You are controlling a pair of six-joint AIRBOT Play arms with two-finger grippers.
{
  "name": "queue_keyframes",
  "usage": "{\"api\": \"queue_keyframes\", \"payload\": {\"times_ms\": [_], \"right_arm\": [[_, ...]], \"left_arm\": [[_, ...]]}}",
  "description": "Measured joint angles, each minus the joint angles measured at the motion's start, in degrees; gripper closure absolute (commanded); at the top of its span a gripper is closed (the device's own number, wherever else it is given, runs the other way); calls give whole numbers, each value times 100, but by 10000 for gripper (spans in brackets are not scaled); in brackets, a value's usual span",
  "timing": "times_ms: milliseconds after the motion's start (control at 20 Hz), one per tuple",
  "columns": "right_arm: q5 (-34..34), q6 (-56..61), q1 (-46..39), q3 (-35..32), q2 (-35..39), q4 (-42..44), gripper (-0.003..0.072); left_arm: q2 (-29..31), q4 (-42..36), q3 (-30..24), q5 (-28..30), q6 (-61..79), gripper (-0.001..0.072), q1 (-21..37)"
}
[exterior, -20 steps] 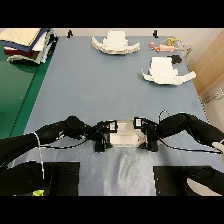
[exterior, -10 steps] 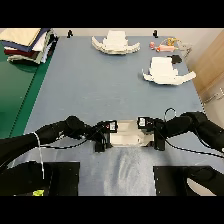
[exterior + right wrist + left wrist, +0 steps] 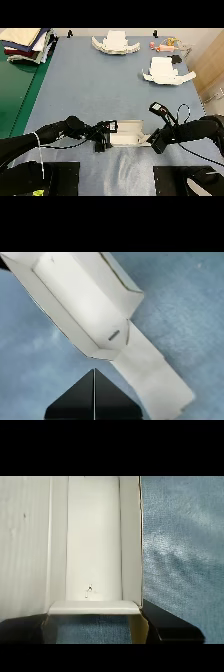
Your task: Fold the box.
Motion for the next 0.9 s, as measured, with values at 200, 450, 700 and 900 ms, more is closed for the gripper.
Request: {"api": "queue_keyframes", "payload": {"times_ms": [200, 450, 700, 900], "right_arm": [[393, 691, 4, 15, -166, 1110, 683], [1016, 911, 7, 367, -994, 1797, 683], [1224, 750, 4, 940, -2092, 1926, 683], [1338, 601, 11, 1091, -2848, 1934, 683]], "left_arm": [[0, -2, 0, 0, 0, 182, 0], [0, 0, 0, 0, 0, 183, 0], [0, 0, 0, 0, -2, 183, 0], [0, 0, 0, 0, -2, 183, 0]]}}
